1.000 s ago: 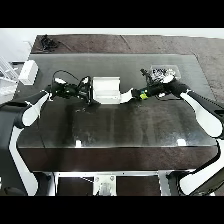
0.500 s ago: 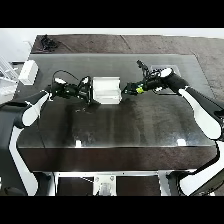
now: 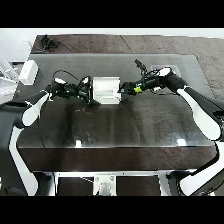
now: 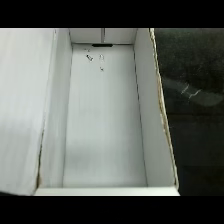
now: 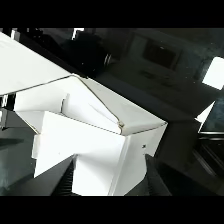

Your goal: Fold the box and place the chain.

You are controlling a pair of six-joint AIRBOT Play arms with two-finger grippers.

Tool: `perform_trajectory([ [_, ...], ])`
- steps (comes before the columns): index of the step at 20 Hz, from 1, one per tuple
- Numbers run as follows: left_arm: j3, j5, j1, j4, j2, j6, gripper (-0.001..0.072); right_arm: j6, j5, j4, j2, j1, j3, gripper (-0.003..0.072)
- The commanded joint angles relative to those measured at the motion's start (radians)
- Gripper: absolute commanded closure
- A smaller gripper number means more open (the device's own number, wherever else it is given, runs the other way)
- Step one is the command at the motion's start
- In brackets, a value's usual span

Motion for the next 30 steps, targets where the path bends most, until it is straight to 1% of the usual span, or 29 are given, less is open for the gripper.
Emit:
perform_trajectory([
  [1,0.000,0.000,0.001,0.000,0.000,0.000,0.0354,0.003,-0.022,0.003,0.000,0.013,0.005,0.0196],
  [10,0.000,-0.001,0.001,0.000,0.000,0.000,0.0354,0.120,-0.042,-0.077,0.000,0.063,0.012,0.0196],
  [12,0.000,-0.001,0.001,0.000,0.000,0.000,0.0354,0.182,-0.055,-0.159,0.000,0.089,0.040,0.0197],
  [16,0.000,-0.001,0.001,0.000,0.000,0.000,0.0354,0.361,-0.055,-0.376,0.000,0.138,0.116,0.0197],
  [20,0.000,0.000,0.001,0.000,0.000,0.000,0.0354,0.472,-0.064,-0.489,0.000,0.180,0.139,0.0198],
  [22,0.000,0.000,0.001,0.000,0.000,0.000,0.0354,0.511,-0.065,-0.533,0.000,0.198,0.140,0.0226],
  [23,0.000,0.000,0.001,0.000,0.000,0.000,0.0354,0.531,-0.067,-0.550,0.000,0.206,0.140,0.0227],
  [25,0.000,0.000,0.001,0.000,0.000,0.000,0.0354,0.553,-0.069,-0.561,0.000,0.217,0.143,0.0258],
  [30,0.000,0.000,0.001,0.000,0.000,0.000,0.0354,0.605,-0.101,-0.574,-0.001,0.243,0.143,0.0260],
])
